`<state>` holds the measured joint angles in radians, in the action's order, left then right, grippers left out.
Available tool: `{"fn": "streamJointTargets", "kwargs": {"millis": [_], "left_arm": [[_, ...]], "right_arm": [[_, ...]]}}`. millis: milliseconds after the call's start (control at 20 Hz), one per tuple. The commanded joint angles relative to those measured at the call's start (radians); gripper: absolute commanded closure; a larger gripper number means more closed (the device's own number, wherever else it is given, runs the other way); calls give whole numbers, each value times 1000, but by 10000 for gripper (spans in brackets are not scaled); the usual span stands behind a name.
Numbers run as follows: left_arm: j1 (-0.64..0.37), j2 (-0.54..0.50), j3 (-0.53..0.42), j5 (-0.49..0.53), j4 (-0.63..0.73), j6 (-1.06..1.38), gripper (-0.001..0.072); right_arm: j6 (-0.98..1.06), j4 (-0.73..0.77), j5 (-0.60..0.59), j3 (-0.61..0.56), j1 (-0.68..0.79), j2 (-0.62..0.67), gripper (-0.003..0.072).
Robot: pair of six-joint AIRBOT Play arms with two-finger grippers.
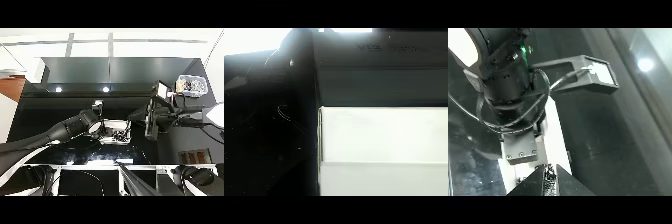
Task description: Fold the box and place the chain.
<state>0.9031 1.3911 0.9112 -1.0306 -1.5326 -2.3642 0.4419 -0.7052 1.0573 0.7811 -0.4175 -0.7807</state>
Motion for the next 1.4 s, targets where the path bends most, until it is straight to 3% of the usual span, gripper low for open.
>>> {"fn": "streamJointTargets", "kwargs": {"millis": [0,100,200,250,300,450,600,750,1150,1350], "left_arm": [[0,0,0,1,0,0,678],[0,0,0,1,0,0,677],[0,0,0,1,0,0,678],[0,0,0,1,-1,0,677],[0,0,0,1,-1,0,678],[0,0,0,2,-1,0,677],[0,0,0,2,-2,0,678],[0,0,0,-3,-3,0,677],[0,0,0,-2,-3,0,677],[0,0,0,1,-4,0,678]], "right_arm": [[15,17,10,2,-9,-47,649],[15,16,24,-6,-9,-85,647],[38,-55,19,-17,-8,-105,223],[61,-142,6,-17,-8,-105,110],[86,-226,0,-17,-2,-105,78],[108,-361,-19,-73,68,-108,78],[76,-309,-147,-249,77,-116,75],[-193,-198,-239,-372,5,-116,78],[-584,83,-295,-393,-21,-245,87],[-597,97,-295,-393,-21,-284,87]]}}
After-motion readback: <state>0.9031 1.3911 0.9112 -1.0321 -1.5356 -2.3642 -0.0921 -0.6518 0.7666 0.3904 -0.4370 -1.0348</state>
